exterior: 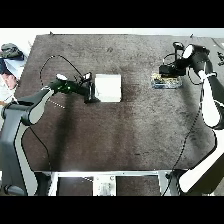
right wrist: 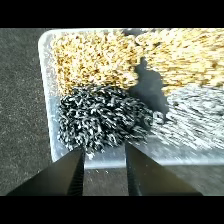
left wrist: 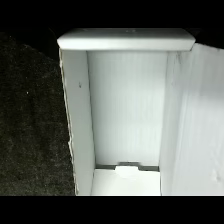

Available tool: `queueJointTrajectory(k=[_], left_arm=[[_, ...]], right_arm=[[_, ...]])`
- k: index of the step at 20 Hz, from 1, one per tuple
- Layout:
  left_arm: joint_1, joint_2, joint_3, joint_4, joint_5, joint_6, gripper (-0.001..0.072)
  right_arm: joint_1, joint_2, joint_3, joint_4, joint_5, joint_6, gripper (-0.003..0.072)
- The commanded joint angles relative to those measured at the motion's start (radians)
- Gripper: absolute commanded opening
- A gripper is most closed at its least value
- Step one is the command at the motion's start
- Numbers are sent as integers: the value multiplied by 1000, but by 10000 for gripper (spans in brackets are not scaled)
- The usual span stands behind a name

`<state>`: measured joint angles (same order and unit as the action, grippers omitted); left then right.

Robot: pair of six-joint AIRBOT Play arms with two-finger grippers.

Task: Fold the box and place the chain.

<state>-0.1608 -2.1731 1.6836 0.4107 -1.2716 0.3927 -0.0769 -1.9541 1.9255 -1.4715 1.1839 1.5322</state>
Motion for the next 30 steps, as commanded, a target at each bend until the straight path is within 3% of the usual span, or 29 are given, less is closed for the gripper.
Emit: queueJointTrajectory(k=[1, 3, 4, 12, 13, 16, 24, 30], left_arm=[[0, 0, 0, 0, 0, 0, 349], [0, 0, 0, 0, 0, 0, 348], [0, 0, 0, 0, 0, 0, 349], [0, 0, 0, 0, 0, 0, 349], [0, 0, 0, 0, 0, 0, 349], [0, 0, 0, 0, 0, 0, 349], [0, 0, 0, 0, 0, 0, 349], [0, 0, 0, 0, 0, 0, 349]], right_arm=[[-5, -51, 0, 64, -16, -30, 272], [-5, -66, 0, 66, -11, -31, 232], [-5, -72, 0, 68, -10, -37, 151], [-5, -99, 0, 73, -19, -37, 139], [-5, -98, 3, 74, -21, -37, 12], [-3, -75, 27, 74, -14, -37, 10], [15, 212, 32, 74, 87, -102, 10], [85, 511, 32, 53, -22, -154, 10]])
